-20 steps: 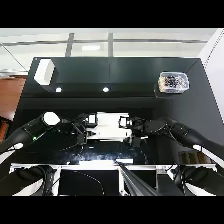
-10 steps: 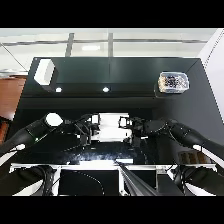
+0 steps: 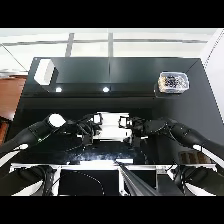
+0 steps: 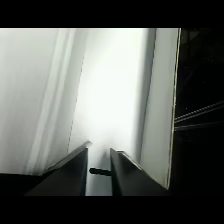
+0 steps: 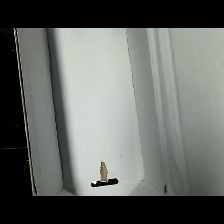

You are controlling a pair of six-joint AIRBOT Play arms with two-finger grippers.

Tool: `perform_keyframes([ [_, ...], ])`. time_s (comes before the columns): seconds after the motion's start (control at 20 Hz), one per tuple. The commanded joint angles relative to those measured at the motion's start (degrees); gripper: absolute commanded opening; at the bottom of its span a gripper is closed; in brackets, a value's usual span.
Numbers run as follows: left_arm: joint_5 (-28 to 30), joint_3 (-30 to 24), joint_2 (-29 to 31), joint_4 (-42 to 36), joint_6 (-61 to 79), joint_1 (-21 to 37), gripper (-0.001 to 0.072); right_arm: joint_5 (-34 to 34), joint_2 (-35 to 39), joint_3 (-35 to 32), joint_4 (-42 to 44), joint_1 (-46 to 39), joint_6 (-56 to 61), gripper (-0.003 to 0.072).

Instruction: Fold the box and place the chain.

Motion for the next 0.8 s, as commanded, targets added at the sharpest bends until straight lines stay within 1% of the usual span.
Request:
perform_keyframes([
  [0.0,0.4,0.0,-0.1,-0.2,0.0,-0.1,0.0303,0.0,0.0,0.0,0.0,0.0,0.0,0.0531],
  [0.05,0.4,0.0,-0.1,-0.2,0.0,-0.1,0.0350,0.0,0.0,0.0,0.0,0.0,0.0,0.0530],
  [0.4,0.4,0.0,0.0,-0.2,0.0,-0.1,0.0359,0.0,0.0,0.0,0.0,0.0,0.0,0.0531],
  [0.45,0.4,0.0,0.0,0.2,0.0,-0.1,0.0276,0.0,0.0,0.0,0.0,0.0,0.0,0.0531],
  [0.5,0.4,0.0,0.3,0.8,0.0,0.1,0.0066,0.0,0.0,0.0,0.0,0.0,0.0,0.0531],
  [0.55,0.4,0.0,0.9,1.7,-0.2,0.3,0.0029,0.0,0.0,0.0,0.0,0.0,0.0,0.0531],
  [0.65,0.4,0.0,3.2,4.0,-2.0,1.7,0.0028,0.0,0.0,0.0,0.0,0.0,0.0,0.0531],
  [0.75,0.3,0.0,7.3,6.3,-7.4,4.7,0.0028,-0.1,0.0,0.0,0.0,0.0,0.0,0.0530],
])
